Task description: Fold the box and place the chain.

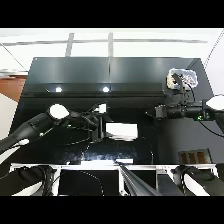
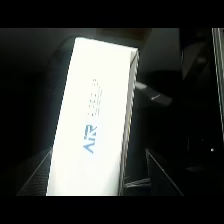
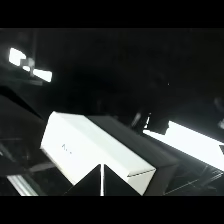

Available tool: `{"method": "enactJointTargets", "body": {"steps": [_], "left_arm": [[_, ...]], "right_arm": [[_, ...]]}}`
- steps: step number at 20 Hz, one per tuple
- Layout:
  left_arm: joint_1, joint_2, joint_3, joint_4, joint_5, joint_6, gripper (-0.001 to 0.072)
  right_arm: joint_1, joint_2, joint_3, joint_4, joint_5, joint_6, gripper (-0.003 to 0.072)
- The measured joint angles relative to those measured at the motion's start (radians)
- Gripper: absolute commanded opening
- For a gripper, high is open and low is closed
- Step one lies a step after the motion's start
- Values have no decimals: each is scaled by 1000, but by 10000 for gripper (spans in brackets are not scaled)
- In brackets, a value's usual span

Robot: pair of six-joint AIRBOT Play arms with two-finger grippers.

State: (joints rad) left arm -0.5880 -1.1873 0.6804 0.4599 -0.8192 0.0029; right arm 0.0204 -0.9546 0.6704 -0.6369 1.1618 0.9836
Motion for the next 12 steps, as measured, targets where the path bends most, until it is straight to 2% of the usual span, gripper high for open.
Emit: {"method": "enactJointTargets", "body": {"steps": [5, 12], "left_arm": [[-53, -91, 66, -19, 52, 28, 704], [-86, -149, 91, -7, 53, 50, 702]], "right_arm": [[-1, 1, 0, -4, -5, 0, 46], [-1, 1, 0, -11, -6, 0, 46]]}}
